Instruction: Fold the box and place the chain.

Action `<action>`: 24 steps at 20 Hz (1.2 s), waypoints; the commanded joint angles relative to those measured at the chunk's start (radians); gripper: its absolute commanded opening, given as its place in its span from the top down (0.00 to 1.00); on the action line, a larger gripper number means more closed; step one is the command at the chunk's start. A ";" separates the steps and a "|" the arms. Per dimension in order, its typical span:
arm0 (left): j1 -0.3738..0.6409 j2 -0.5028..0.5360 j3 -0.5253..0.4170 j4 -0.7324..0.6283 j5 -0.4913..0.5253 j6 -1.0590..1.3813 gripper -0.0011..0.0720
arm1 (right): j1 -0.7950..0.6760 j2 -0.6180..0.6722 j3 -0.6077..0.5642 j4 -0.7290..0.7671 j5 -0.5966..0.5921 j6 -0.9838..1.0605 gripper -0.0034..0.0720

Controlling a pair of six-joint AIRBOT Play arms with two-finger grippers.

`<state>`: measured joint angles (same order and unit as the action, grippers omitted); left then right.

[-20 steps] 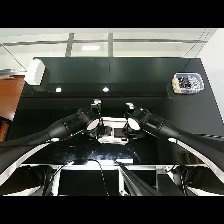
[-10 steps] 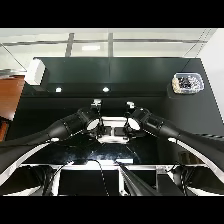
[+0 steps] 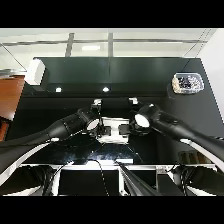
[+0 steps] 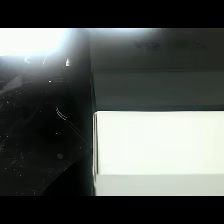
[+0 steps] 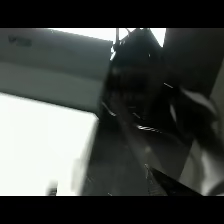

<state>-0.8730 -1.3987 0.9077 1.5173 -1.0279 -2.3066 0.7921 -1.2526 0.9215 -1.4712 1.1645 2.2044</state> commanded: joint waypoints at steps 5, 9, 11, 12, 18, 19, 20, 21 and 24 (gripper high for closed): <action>0.000 -0.001 0.000 -0.007 -0.002 -0.002 0.95 | -0.248 0.422 0.000 -0.205 0.117 -0.203 0.16; 0.000 -0.001 0.000 -0.006 -0.001 -0.001 0.95 | -0.553 0.428 -0.008 -0.340 -0.030 -0.303 0.01; 0.000 -0.001 0.000 -0.003 0.003 -0.001 0.95 | -0.710 0.351 -0.003 -0.297 -0.195 -0.327 0.01; 0.000 -0.001 0.000 -0.003 0.006 -0.001 0.95 | -0.777 0.292 0.011 -0.271 -0.248 -0.327 0.01; 0.000 -0.001 0.000 -0.003 0.009 -0.002 0.95 | -0.963 -0.205 0.345 -0.220 -0.239 -0.367 0.29; 0.001 -0.001 0.000 -0.003 0.012 -0.002 0.95 | -0.970 -0.277 0.409 -0.223 -0.219 -0.372 0.33; 0.003 -0.001 0.000 -0.003 0.014 -0.002 0.95 | -0.974 -0.337 0.463 -0.223 -0.211 -0.377 0.33; 0.005 -0.001 0.000 -0.003 0.014 -0.002 0.95 | -0.975 -0.383 0.504 -0.224 -0.206 -0.384 0.33; 0.004 -0.001 0.000 -0.005 -0.001 -0.002 0.95 | -0.975 -0.477 0.584 -0.232 -0.203 -0.384 0.33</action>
